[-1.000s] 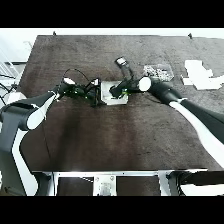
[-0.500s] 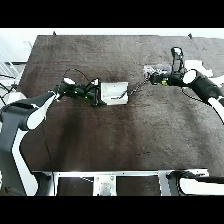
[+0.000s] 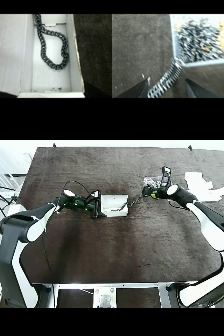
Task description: Fold the box and place the chain.
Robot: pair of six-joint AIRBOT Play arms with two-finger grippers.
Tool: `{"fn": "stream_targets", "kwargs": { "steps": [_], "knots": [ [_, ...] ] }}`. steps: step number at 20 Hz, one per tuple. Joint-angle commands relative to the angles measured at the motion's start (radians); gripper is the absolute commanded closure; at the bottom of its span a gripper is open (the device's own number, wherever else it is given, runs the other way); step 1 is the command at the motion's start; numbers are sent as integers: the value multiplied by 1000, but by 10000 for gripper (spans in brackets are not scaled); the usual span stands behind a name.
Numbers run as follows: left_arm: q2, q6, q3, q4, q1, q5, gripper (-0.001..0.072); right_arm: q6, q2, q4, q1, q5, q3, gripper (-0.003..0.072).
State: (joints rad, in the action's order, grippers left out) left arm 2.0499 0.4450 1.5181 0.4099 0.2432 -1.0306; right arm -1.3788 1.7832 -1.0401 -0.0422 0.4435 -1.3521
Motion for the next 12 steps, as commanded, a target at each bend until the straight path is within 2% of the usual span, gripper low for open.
{"fn": "stream_targets", "kwargs": {
  "steps": [1, 2, 3, 4, 6, 8, 12],
  "knots": [
    [0, 0, 0, 0, -1, 0, 288, -2, 83, 17, -11, -6, -76, 165],
    [0, 0, 0, 0, -1, 0, 289, -10, 91, 19, -3, -6, -84, 179],
    [0, 0, 0, 0, -1, 0, 288, -9, 94, 19, 0, -6, -89, 263],
    [0, 0, 0, 0, -1, 0, 288, -9, 94, 19, 2, -6, -91, 278],
    [0, 0, 0, 0, -1, 0, 289, -5, 97, 19, -5, -20, -98, 372],
    [0, 0, 0, 0, -1, 0, 289, -5, 100, 17, -12, -39, -98, 675],
    [0, 0, 0, 0, -1, 0, 288, 45, 21, 7, -33, 69, -94, 683]
  ]
}}
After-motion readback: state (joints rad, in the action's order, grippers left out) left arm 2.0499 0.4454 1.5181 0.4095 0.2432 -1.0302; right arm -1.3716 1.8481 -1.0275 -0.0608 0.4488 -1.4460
